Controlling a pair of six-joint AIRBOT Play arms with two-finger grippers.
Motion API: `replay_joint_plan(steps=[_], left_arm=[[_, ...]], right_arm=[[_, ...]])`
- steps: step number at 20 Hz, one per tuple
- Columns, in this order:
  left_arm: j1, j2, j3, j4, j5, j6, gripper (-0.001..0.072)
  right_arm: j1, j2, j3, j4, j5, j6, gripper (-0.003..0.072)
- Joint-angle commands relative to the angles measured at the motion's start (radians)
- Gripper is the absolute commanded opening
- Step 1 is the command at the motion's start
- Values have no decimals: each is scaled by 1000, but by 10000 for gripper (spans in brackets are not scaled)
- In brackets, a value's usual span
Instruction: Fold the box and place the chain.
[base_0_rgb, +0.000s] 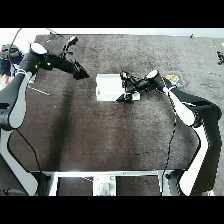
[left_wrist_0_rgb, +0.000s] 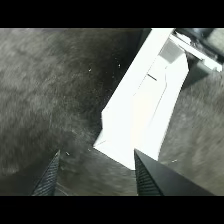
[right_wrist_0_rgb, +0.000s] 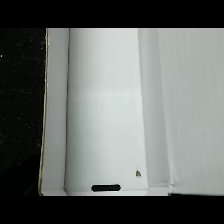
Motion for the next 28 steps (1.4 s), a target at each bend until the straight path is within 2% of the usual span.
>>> replay_joint_plan(steps=[1, 3, 5, 8, 10, 13, 28], left_arm=[[38, -111, -15, -87, -58, 423, 718], [36, -167, -15, -102, -87, 520, 719], [27, -207, -15, -172, -124, 620, 720], [-14, -219, -15, -172, -124, 671, 719], [-37, -222, -15, -166, -124, 675, 719], [-49, -223, -16, -87, -103, 671, 718], [-59, -252, -30, -168, -70, 676, 718]], right_arm=[[0, 1, 1, 0, 0, 0, 467], [0, 1, 1, 0, 0, 0, 467], [0, 1, 0, 0, 0, 0, 467], [0, 1, 1, 0, 0, 0, 467], [0, 1, 0, 0, 0, 0, 467], [0, 1, 0, 0, 0, 0, 467], [0, 1, 1, 0, 0, 0, 467]])
